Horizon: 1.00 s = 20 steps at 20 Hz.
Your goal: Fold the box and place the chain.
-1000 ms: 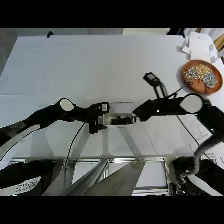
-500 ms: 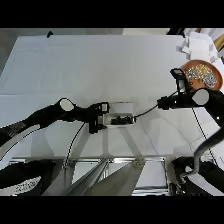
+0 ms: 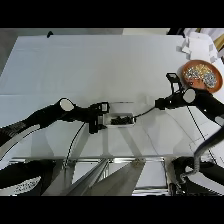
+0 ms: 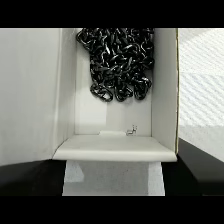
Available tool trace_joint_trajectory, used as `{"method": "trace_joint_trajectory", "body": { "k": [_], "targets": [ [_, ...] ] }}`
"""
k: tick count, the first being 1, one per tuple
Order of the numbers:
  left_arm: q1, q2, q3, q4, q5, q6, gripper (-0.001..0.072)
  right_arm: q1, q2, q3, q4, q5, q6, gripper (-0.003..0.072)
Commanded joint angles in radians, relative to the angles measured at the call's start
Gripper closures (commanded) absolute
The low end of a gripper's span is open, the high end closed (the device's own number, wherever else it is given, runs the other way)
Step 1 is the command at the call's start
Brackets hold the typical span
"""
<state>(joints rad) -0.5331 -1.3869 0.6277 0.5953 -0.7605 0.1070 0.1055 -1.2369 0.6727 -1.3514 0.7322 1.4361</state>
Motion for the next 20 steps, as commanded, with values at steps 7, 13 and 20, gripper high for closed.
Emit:
{"method": "trace_joint_trajectory", "body": {
  "k": [7,13,20],
  "targets": [
    [0.000,0.000,0.000,0.000,0.000,0.000,0.0701,0.043,-0.062,-0.001,-0.026,-0.055,-0.002,0.0579],
    [0.000,0.000,0.000,0.000,0.000,0.000,0.0701,0.043,0.019,0.000,-0.034,-0.014,-0.009,0.0670],
    [0.000,0.000,0.000,-0.002,0.000,0.000,0.0701,0.043,0.315,-0.001,0.047,0.058,-0.044,0.0670]
  ]
}}
